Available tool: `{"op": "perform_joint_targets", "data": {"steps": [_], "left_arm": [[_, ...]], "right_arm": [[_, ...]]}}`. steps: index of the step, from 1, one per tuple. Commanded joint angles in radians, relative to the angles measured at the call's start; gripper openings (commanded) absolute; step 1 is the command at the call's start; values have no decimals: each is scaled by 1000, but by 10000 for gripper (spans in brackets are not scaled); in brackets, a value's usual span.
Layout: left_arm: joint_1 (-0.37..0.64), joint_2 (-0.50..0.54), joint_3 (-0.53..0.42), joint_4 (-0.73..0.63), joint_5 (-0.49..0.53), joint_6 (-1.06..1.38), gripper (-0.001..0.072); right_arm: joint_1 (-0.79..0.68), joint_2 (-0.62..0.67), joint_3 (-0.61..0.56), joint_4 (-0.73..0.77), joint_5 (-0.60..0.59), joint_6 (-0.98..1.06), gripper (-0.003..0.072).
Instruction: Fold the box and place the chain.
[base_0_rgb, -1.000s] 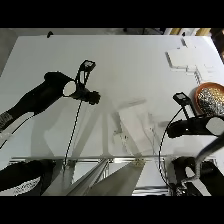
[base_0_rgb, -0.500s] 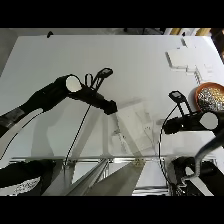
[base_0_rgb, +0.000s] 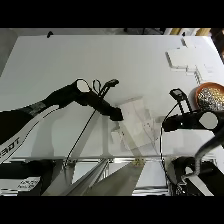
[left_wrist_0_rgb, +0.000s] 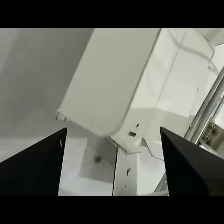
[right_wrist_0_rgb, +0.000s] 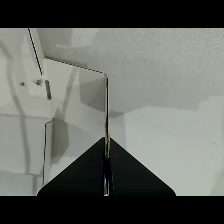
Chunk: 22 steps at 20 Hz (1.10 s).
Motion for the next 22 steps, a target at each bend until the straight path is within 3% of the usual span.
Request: {"op": "perform_joint_targets", "data": {"steps": [1,5,6,8,9,13,18,22], "left_arm": [[-1,-57,0,-128,37,56,634],[-5,-97,0,-200,53,90,621],[-8,-106,0,-196,51,91,565],[-9,-120,0,-196,62,94,346],[-9,-122,0,-196,67,95,308],[-3,-122,0,-194,52,163,24],[-4,-108,0,-194,23,341,5],[-7,-23,0,-167,36,573,5]], "right_arm": [[1,0,0,10,-13,0,13],[1,3,0,21,-15,0,13],[1,3,0,21,-15,0,13],[1,3,0,21,-16,0,13],[1,3,0,21,-16,0,13],[1,3,0,21,-13,0,13],[1,3,8,26,11,0,23],[1,24,79,29,98,-4,307]]}}
